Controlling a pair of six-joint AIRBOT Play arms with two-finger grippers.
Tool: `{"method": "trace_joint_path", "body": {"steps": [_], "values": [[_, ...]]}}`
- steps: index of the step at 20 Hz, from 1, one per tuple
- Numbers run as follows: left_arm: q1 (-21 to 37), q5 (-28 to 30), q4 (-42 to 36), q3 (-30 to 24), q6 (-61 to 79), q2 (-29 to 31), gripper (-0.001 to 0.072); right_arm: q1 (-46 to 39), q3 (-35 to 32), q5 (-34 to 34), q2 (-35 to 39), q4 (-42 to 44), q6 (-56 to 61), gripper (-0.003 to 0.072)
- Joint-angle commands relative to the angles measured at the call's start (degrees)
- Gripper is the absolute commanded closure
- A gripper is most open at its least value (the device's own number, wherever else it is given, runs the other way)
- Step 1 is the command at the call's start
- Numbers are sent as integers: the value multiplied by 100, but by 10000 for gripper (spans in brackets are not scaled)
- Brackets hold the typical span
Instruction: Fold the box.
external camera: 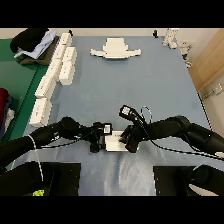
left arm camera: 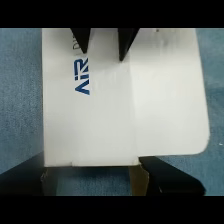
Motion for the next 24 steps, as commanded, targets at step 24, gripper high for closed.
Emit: {"method": "trace_joint_path", "body": {"steps": [24], "values": [[2, 0, 2, 4, 0, -2, 190, 271, -103, 627, 129, -503, -2859, 103]]}}
